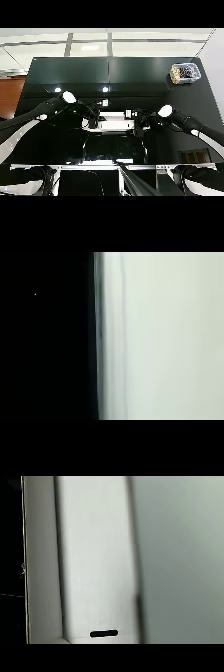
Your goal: Fold the box and place the chain.
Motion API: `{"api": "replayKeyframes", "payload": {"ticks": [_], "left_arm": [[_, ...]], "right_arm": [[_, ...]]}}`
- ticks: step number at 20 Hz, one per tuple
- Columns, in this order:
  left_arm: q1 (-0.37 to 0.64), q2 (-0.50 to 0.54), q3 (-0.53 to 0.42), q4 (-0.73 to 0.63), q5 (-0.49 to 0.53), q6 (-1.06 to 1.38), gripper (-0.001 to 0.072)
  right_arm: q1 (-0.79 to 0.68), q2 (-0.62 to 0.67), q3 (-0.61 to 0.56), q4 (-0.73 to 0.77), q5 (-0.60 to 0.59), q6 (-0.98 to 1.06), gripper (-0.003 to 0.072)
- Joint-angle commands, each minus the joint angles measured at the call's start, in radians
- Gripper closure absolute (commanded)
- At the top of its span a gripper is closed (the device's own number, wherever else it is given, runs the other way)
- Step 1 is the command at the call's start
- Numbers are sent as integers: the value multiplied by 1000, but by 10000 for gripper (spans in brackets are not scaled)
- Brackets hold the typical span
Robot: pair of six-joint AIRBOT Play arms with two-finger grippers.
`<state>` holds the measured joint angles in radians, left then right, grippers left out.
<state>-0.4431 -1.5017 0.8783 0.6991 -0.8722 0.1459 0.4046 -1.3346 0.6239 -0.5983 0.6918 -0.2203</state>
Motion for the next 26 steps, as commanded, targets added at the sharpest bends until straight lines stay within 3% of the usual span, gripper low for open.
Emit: {"api": "replayKeyframes", "payload": {"ticks": [1, 12, 26], "left_arm": [[0, 0, 0, 0, 0, 0, 681], [0, 0, 0, 0, 0, 0, 681], [0, 0, 0, -1, 0, 0, 681]], "right_arm": [[-6, -1, 0, -3, 6, 0, -15], [-36, -1, 2, 3, 56, 0, -15], [-22, -1, 2, -9, 19, 31, -15]]}}
